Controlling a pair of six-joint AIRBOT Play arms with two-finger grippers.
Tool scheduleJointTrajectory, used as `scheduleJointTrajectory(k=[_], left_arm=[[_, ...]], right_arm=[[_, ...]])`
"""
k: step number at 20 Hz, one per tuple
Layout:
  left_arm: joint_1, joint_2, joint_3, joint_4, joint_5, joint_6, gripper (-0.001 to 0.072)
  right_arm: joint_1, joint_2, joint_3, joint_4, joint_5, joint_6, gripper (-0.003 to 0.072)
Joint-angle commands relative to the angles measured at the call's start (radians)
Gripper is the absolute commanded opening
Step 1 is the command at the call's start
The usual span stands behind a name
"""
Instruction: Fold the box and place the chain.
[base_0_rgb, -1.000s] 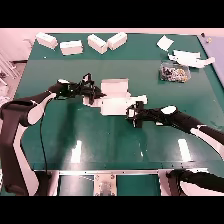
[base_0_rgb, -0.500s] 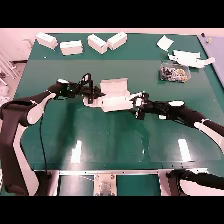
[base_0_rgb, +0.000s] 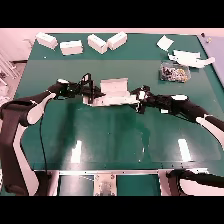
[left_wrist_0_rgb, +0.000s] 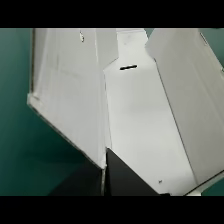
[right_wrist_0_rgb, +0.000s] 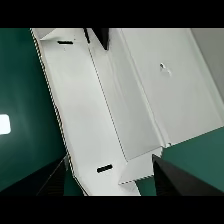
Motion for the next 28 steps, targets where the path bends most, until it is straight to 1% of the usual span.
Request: scheduleJointTrajectory(k=[1,6,8,11,14,19,23,24,28], left_arm=[[0.0,-0.001,0.0,0.001,-0.001,0.0,0.0023],[0.0,-0.001,0.0,0.001,0.0,0.0,0.0024],[0.0,-0.001,0.0,0.001,-0.001,0.0,0.0024],[0.0,-0.001,0.0,0.001,-0.001,0.0,0.0024],[0.0,-0.001,0.0,0.001,-0.001,0.0,0.0024],[0.0,-0.001,0.0,0.001,-0.001,0.0,0.0023],[0.0,-0.001,0.0,0.001,0.0,0.0,0.0024],[0.0,-0.001,0.0,0.001,0.0,0.0,0.0023],[0.0,-0.001,0.0,0.001,0.0,0.0,0.0024]], right_arm=[[-0.031,-0.045,0.047,0.001,0.064,0.003,0.0622],[-0.069,-0.136,0.121,0.001,0.13,0.002,0.0622],[-0.077,-0.164,0.148,0.0,0.134,0.002,0.0622],[-0.082,-0.205,0.186,-0.045,0.183,0.002,0.0621],[-0.082,-0.238,0.22,-0.063,0.188,0.006,0.0622],[-0.111,-0.277,0.294,-0.076,0.259,0.017,0.0622],[-0.119,-0.335,0.368,-0.214,0.359,0.127,0.0622],[-0.119,-0.352,0.382,-0.214,0.379,0.131,0.0622],[-0.124,-0.396,0.44,-0.22,0.388,0.141,0.0622]])
